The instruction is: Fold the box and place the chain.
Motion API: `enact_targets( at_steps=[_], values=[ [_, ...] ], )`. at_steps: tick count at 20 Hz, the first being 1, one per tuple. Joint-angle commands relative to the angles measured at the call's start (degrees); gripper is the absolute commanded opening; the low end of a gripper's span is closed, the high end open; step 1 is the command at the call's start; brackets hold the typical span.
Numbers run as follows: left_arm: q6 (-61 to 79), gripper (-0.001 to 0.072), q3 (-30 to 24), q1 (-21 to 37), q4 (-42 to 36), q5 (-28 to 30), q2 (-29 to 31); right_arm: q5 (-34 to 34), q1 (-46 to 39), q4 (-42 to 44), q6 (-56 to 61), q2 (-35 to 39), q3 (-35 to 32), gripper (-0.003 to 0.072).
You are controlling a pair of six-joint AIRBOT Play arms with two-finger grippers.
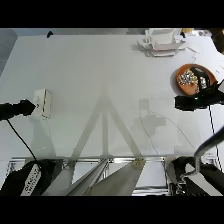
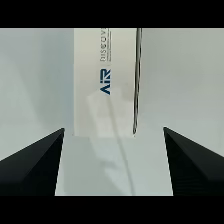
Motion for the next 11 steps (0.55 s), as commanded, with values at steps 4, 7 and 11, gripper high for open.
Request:
enact_targets(
  at_steps=[4, 7, 11],
  values=[
    [-0.2, 0.0693, -0.1, 0.0, -2.4, 0.5, 4.7, 0.0, 0.0, 0.0, 0.0, 0.0, 0.0, 0.0019],
    [-0.2, 0.0693, -0.1, 0.1, -2.6, 1.2, 4.7, 0.0, 0.0, 0.0, 0.0, 0.0, 0.0, 0.0019],
    [-0.2, 0.0693, -0.7, 0.0, -3.7, 2.0, 4.7, 0.0, 0.0, 0.0, 0.0, 0.0, 0.0, 0.0019]
  ],
)
